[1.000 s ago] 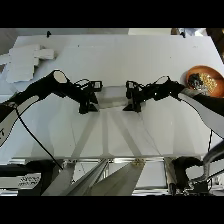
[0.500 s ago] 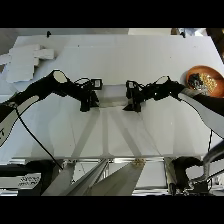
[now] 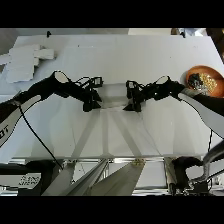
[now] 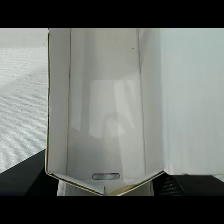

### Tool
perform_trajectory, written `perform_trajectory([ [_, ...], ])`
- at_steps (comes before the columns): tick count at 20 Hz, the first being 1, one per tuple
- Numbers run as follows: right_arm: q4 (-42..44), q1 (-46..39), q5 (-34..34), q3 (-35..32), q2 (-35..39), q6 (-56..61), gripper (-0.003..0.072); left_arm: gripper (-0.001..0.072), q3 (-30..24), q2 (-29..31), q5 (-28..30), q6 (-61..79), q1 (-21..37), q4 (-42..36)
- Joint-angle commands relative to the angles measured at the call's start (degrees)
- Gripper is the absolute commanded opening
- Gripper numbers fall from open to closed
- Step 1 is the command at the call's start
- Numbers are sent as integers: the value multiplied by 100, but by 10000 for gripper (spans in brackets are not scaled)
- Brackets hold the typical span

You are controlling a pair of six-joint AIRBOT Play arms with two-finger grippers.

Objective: Fold the box and place the chain.

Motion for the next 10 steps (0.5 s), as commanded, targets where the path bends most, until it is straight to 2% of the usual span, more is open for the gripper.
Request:
perform_trajectory([
  [1,7,2,-2,4,2,2,495,460,0,-52,-85,2,-2,-146],
  [2,7,2,-2,4,2,2,495,507,0,-52,-70,2,-4,-146],
  [4,7,2,-2,4,2,2,495,528,0,-52,-33,2,-2,-144],
  [5,7,2,-2,4,2,2,495,500,0,-52,-39,2,-2,-129],
  [6,7,2,-2,4,2,2,495,420,0,-50,-63,-2,9,-122],
  [7,7,2,-2,4,2,2,495,275,0,-42,-107,0,44,-109],
  [8,7,2,-2,4,2,2,495,207,0,-11,-190,0,101,-109],
  [10,7,2,-2,4,2,2,495,209,0,131,-350,-2,264,-105],
])
